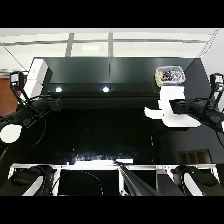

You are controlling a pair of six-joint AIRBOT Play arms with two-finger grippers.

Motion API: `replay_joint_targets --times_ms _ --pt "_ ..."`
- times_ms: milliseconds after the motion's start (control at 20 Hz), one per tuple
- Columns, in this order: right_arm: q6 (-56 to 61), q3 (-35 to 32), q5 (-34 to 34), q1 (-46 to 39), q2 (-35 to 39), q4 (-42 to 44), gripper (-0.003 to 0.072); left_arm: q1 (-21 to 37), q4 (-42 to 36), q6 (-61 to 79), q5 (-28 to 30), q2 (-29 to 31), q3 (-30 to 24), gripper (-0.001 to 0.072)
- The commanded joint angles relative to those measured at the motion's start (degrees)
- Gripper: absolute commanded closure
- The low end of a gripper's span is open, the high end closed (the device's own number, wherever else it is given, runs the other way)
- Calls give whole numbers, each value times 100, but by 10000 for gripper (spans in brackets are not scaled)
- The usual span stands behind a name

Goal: Fold the box and place the chain.

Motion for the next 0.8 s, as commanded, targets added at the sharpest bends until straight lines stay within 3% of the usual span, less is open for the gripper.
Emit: replay_joint_targets --times_ms 0,100,150,200,350,500,650,750 --pt "619 13 -516 -232 -188 -750 65 -4 -184 -11 960 4 0 682" --pt "1451 199 -498 -922 -710 -1379 65 -4 -306 -11 1147 -2 0 668" --pt "1493 354 -481 -1325 -994 -1434 65 -4 -306 -13 1209 -22 0 425" --pt "1493 551 -442 -1727 -1274 -1429 65 -4 -306 -13 1211 -61 2 -11" --pt "1263 1384 -7 -3005 -2229 -1480 65 -39 -197 240 527 -326 90 2" --pt "1008 2409 1193 -4223 -3174 -1617 65 9 -107 745 -640 -498 343 1" --pt "79 3084 2446 -5021 -4041 -1241 66 7 -240 719 -866 -509 393 2" --pt "-903 3471 3451 -5335 -4787 -365 66 -4 -330 719 -911 -509 393 1"
